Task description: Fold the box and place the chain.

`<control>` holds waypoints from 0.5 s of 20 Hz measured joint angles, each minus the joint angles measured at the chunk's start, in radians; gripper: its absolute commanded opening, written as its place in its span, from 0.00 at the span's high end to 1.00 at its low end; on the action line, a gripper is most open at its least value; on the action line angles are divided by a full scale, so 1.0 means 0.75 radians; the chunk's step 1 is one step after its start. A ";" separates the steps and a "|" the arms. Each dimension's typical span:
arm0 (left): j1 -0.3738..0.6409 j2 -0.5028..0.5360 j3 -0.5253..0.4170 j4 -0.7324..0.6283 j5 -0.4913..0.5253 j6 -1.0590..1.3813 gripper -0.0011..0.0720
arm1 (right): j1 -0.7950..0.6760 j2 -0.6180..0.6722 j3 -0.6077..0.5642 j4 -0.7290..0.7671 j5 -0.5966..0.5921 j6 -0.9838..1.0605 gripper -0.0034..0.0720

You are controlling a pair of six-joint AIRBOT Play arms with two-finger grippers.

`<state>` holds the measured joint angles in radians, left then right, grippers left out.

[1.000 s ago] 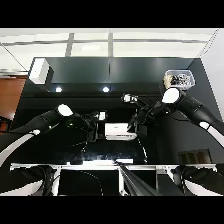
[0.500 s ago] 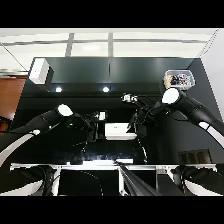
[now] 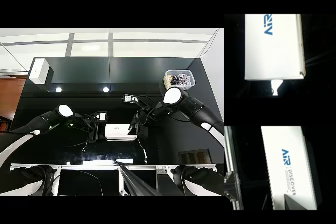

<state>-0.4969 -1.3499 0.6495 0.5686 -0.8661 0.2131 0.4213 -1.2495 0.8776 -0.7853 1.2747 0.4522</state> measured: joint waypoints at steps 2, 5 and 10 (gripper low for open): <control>0.000 0.000 0.000 -0.001 0.000 -0.001 0.66 | 0.000 0.000 0.000 0.001 0.000 0.001 0.60; 0.000 0.000 0.000 -0.001 0.001 -0.003 0.66 | 0.007 0.001 0.000 0.000 -0.017 0.002 0.63; 0.000 0.000 0.000 0.003 0.001 0.001 0.66 | 0.076 0.000 0.000 -0.049 -0.070 0.003 0.63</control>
